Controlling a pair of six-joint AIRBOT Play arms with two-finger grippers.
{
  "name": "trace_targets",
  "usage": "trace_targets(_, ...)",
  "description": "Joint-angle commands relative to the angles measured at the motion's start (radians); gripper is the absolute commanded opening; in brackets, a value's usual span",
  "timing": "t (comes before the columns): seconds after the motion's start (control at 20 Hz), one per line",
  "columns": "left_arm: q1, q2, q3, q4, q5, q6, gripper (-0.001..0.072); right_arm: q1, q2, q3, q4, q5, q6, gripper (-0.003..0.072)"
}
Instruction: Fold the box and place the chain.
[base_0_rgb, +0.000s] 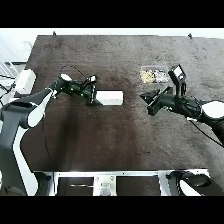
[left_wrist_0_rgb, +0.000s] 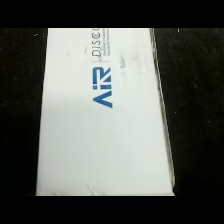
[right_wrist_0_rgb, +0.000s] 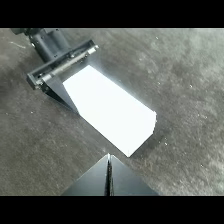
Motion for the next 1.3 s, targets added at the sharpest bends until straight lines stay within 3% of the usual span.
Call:
trace_targets(0.0, 0.000, 0.002, 0.000, -0.026, -0.034, -0.042, 0.0442, -0.004, 0.008, -0.017, -0.001, -0.006, 0.000, 0.0012)
trace_targets(0.05, 0.000, 0.005, 0.002, -0.028, -0.054, -0.099, 0.0144, -0.006, 0.008, -0.017, -0.001, -0.006, 0.000, 0.0012)
trace_targets(0.1, 0.002, 0.007, 0.006, -0.027, -0.097, -0.114, 0.0018, -0.008, 0.008, -0.017, -0.001, -0.006, 0.000, 0.0013)
trace_targets(0.4, 0.001, 0.125, 0.016, -0.079, -0.076, -0.244, 0.0012, -0.009, 0.008, -0.017, 0.000, -0.007, 0.001, 0.0014)
trace_targets(0.6, 0.015, 0.304, -0.074, -0.087, 0.171, -0.309, 0.0011, -0.009, 0.007, -0.017, 0.000, -0.010, 0.013, 0.0013)
trace_targets(0.85, 0.093, 0.494, -0.273, -0.077, 0.609, -0.432, 0.0013, -0.009, 0.007, -0.018, -0.001, -0.015, 0.026, 0.0013)
trace_targets(1.05, 0.227, 0.503, -0.335, -0.051, 0.752, -0.607, 0.0014, -0.009, 0.007, -0.018, -0.001, -0.014, 0.026, 0.0013)
trace_targets(1.25, 0.351, 0.502, -0.395, -0.049, 0.763, -0.629, 0.0016, -0.009, 0.006, -0.018, -0.001, -0.014, 0.026, 0.0013)
